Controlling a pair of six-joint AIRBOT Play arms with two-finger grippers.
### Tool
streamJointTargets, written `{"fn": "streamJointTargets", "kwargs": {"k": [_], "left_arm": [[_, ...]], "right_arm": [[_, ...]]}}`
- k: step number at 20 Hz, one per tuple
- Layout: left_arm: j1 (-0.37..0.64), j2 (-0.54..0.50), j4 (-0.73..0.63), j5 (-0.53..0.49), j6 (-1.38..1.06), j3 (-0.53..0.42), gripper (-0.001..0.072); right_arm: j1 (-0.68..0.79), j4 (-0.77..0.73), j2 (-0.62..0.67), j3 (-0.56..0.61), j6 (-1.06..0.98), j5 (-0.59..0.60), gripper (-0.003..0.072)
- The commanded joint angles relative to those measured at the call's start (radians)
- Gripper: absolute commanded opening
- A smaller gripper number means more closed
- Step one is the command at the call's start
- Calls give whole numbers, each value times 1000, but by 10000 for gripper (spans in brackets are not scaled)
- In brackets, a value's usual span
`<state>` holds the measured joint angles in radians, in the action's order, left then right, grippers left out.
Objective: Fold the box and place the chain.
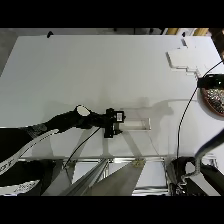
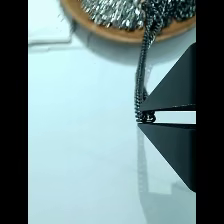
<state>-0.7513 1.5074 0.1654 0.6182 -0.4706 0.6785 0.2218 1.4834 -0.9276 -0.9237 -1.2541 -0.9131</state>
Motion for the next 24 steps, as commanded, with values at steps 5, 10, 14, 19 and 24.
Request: {"fn": "streamJointTargets", "kwargs": {"k": [5, 10, 14, 19, 24], "left_arm": [[0, 0, 0, 0, 0, 0, 313], [0, 0, 0, 0, 0, 0, 313], [0, 0, 0, 0, 0, 0, 313], [0, 0, 0, 0, 0, 0, 313], [0, -1, 0, 0, 0, 0, 313]], "right_arm": [[-247, -48, 232, -1, 8, -214, 22], [-510, -39, 385, -1, 45, -249, 22], [-665, -21, 513, -1, 47, -378, 21], [-795, -90, 668, -1, 14, -440, 19], [-900, 18, 690, 0, 3, -398, 19]]}}
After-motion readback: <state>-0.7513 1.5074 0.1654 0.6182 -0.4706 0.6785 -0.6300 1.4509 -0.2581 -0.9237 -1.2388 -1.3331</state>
